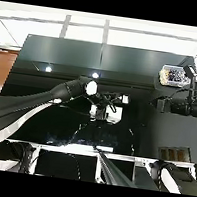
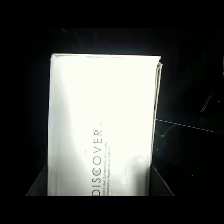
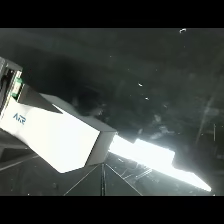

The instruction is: Fold the box and place the chain.

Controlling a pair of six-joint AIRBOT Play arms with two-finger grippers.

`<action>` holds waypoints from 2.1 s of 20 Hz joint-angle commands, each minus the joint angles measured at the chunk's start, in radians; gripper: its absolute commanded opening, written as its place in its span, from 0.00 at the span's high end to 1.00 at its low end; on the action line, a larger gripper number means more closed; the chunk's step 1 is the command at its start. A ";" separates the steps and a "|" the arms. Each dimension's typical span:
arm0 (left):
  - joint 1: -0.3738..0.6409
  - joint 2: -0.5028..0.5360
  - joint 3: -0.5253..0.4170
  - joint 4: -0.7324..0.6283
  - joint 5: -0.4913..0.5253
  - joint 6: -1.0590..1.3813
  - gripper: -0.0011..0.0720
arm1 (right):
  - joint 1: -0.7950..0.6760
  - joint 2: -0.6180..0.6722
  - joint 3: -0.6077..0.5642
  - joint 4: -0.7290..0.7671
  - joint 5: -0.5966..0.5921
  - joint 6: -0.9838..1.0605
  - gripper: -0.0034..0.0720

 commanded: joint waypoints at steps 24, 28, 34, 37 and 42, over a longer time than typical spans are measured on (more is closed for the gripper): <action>1.093 -0.229 0.496 0.328 -0.115 -0.827 0.58 | 0.000 0.000 0.000 -0.029 -0.138 0.023 0.93; 1.086 -0.399 0.707 0.426 -0.174 -0.893 0.58 | 0.000 0.000 0.000 -0.029 -0.166 0.043 0.93; 1.054 -0.499 0.844 0.393 -0.148 -0.898 0.00 | 0.000 0.000 0.000 -0.027 -0.196 0.069 0.93; 1.025 -0.454 0.897 0.472 -0.149 -0.906 0.00 | 0.000 0.000 0.000 -0.027 -0.191 0.068 0.93; 0.959 -0.245 0.910 0.511 -0.034 -0.818 0.01 | -0.017 0.000 0.061 -0.108 -0.220 0.037 0.93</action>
